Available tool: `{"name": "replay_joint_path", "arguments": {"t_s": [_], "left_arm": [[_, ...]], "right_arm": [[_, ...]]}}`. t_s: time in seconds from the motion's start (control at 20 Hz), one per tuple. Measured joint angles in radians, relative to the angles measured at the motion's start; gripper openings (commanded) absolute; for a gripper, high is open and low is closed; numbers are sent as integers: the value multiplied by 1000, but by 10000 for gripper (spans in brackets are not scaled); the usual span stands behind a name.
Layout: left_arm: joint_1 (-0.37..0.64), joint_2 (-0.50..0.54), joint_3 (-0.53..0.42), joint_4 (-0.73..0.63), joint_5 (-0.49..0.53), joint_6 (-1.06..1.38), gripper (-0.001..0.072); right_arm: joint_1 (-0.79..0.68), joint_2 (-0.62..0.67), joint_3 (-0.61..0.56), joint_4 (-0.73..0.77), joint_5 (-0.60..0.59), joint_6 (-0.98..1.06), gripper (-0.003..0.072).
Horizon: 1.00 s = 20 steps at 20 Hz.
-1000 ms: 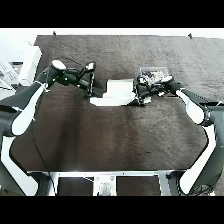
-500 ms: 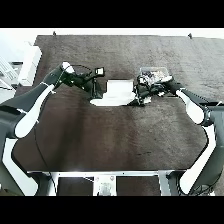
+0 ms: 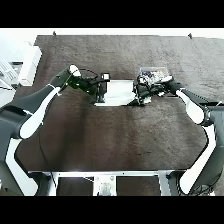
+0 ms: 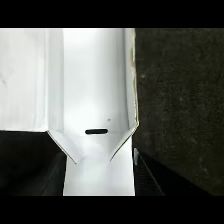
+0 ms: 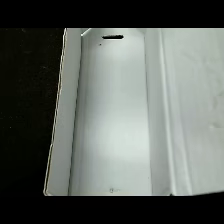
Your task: Fold the box and place the chain.
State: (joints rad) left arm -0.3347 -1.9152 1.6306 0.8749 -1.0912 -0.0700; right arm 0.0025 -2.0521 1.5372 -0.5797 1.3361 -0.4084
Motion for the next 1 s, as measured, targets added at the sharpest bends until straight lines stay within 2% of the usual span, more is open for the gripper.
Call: {"name": "replay_joint_path", "arguments": {"t_s": [0.45, 0.5, 0.55, 1.0], "left_arm": [[-22, -15, 0, 9, 53, 0, 483], [-29, -15, 0, 11, 61, 0, 398], [-32, -15, 0, 14, 68, 0, 357], [-45, -16, 0, 16, 89, 0, 346]], "right_arm": [[0, 0, 0, 0, 0, 0, 587], [0, 0, 0, 0, 0, 0, 587], [0, 0, 0, 0, 0, 0, 587], [0, 0, 0, 0, 0, 0, 587]]}}
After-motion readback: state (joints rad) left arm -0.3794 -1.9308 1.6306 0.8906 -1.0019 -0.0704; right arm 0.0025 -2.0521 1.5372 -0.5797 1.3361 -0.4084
